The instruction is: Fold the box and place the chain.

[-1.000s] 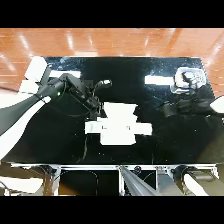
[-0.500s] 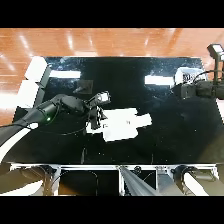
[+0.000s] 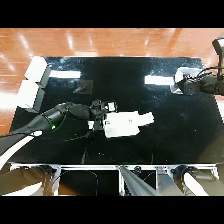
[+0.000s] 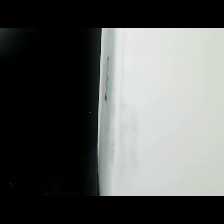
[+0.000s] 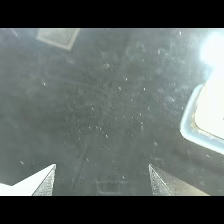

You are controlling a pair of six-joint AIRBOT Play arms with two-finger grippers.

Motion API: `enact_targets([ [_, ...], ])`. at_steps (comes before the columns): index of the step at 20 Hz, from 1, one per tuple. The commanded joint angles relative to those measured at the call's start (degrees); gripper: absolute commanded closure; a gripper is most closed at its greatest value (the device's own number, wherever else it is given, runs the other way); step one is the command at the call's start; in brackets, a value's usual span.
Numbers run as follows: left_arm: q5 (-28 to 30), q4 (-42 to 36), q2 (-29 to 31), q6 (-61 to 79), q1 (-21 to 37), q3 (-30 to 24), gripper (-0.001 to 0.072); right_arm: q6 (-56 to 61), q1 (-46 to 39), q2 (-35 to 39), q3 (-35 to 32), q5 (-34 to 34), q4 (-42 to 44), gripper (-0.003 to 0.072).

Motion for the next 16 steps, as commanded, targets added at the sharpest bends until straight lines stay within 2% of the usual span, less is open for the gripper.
enact_targets([
  [1, -2.23, 0.2, 0.04, -1.09, -0.9, -0.09, 0.0687, -0.72, -0.02, -0.02, 0.07, 1.14, -1.49, -0.0033],
  [5, -1.84, 0.55, -0.04, -12.94, -0.9, -0.09, 0.0687, -1.22, -0.02, -0.02, 0.07, 1.2, -1.53, -0.0034],
  [9, 2.4, 3.78, -0.55, -13.18, -0.92, -0.09, 0.0688, -2.49, -0.02, -0.02, 0.07, 1.9, -1.53, -0.0033],
  [16, 1.31, 6.29, -3.32, -13.03, -2.45, -0.07, 0.0688, -2.47, -0.02, -0.02, 0.07, 2.56, -1.53, -0.0034],
])
